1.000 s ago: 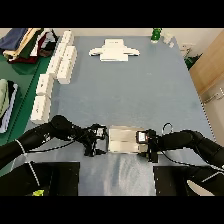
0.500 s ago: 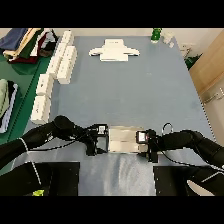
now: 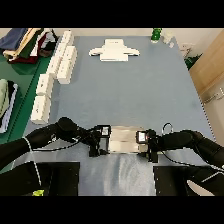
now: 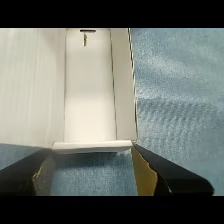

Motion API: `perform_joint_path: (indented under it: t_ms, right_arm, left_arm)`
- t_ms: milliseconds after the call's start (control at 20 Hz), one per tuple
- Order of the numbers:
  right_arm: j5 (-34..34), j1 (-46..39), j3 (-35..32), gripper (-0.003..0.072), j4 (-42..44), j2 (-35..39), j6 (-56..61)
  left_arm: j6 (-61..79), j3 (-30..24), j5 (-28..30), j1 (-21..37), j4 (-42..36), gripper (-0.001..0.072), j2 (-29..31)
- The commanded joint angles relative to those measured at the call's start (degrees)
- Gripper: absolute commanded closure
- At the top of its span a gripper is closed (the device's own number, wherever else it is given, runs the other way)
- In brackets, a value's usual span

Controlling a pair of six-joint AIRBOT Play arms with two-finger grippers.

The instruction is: Fold the box.

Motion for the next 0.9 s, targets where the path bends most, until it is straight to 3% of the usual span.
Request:
perform_joint_path:
  t_ms: [0,400,850]
  right_arm:
    - [0.0,0.0,0.0,0.0175,0.0,0.0,0.0]
    - [0.0,0.0,0.0,0.0174,0.0,0.0,0.0]
    - [0.0,0.0,0.0,0.0175,0.0,0.0,0.0]
  left_arm:
    - [-0.2,0.1,0.5,-1.2,-1.4,0.0010,-1.1]
    - [-3.6,0.1,6.1,-5.0,-0.7,0.0011,-1.1]
    - [-6.0,0.1,7.6,-6.1,0.8,0.0014,-1.1]
